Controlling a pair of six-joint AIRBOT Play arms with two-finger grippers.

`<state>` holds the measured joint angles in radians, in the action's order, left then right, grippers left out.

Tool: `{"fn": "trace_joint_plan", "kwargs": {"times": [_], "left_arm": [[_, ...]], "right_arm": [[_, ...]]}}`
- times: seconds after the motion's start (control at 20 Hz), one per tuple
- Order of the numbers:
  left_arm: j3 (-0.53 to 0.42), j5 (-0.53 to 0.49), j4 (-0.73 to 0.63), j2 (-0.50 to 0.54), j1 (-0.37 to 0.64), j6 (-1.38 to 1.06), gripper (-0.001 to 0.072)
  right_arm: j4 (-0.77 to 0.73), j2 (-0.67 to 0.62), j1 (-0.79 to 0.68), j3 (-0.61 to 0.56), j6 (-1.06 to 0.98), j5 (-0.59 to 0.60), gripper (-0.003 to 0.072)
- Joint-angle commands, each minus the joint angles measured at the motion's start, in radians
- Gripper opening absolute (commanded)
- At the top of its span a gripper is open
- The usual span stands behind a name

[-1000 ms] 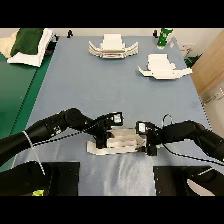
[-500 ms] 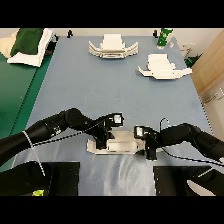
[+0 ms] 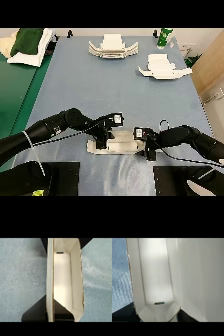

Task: Fold the box.

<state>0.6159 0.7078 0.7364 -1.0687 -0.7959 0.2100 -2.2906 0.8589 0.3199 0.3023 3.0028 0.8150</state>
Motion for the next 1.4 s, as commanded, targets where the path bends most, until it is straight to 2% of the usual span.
{"fn": "trace_joint_plan", "kwargs": {"times": [0.0,0.35,0.4,0.6,0.7,0.85,0.95,1.35], "left_arm": [[0.000,0.000,0.000,0.000,0.000,0.000,0.0013],[0.000,0.000,0.000,0.000,0.000,0.000,0.0013],[0.000,0.000,0.000,0.000,0.000,0.000,0.0014],[0.000,0.000,0.000,0.001,0.000,0.000,0.0013],[0.000,0.000,0.000,0.000,0.000,0.000,0.0013],[0.000,0.000,0.000,0.000,0.000,0.000,0.0014],[0.000,0.000,0.000,0.000,0.000,0.000,0.0013],[0.000,0.000,0.000,0.001,0.000,0.000,0.0013]], "right_arm": [[0.004,0.000,0.002,-0.003,0.000,-0.021,0.0571],[0.021,0.000,0.062,-0.011,-0.001,-0.078,0.0567],[0.021,0.000,0.061,-0.011,-0.001,-0.073,0.0519],[0.026,-0.011,0.060,-0.011,-0.002,-0.064,0.0508],[0.034,-0.014,0.060,-0.011,-0.002,-0.066,0.0445],[0.051,-0.014,0.060,-0.011,-0.019,-0.068,0.0462],[0.051,-0.014,0.060,-0.011,-0.064,-0.077,0.0534],[0.043,-0.014,0.060,-0.011,-0.074,-0.082,0.0534]]}}
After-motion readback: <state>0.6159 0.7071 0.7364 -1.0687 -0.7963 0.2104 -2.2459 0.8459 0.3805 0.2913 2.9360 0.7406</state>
